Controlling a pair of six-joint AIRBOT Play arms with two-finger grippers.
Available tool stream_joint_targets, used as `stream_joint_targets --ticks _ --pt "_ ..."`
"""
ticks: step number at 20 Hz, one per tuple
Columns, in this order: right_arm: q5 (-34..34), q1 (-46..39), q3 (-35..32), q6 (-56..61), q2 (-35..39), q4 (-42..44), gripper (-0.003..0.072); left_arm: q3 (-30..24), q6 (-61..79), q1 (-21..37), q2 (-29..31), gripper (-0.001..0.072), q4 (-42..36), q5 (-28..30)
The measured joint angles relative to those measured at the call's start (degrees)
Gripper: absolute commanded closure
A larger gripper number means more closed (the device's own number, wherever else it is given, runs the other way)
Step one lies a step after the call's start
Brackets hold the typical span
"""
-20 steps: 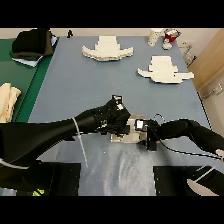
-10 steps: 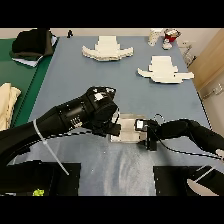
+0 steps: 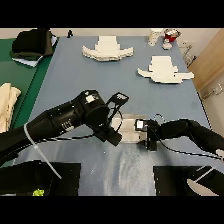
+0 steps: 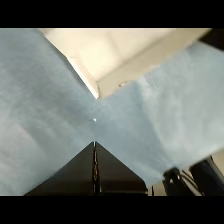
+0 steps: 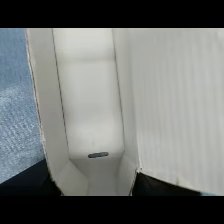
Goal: Fold the box.
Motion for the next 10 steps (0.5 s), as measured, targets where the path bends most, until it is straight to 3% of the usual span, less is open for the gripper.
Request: stream_joint_targets --ticks 4,5,6,7,10 --pt "0.0 0.0 0.0 0.0 0.0 0.0 0.0178 -7.8 20.6 7.3 7.0 0.0695 -6.4 1.0" --pt "0.0 0.0 0.0 0.0 0.0 0.0 0.0178 -9.7 27.8 9.4 8.8 0.064 -8.1 1.2" --pt "0.0 0.0 0.0 0.0 0.0 0.0 0.0178 -11.3 34.3 11.4 10.2 0.0308 -9.6 1.6" --pt "0.0 0.0 0.0 0.0 0.0 0.0 0.0178 -13.0 40.8 13.3 11.5 0.0094 -11.0 2.3" --pt "0.0 0.0 0.0 0.0 0.0 0.0 0.0178 -17.4 54.9 18.3 13.6 0.0093 -14.4 6.3"
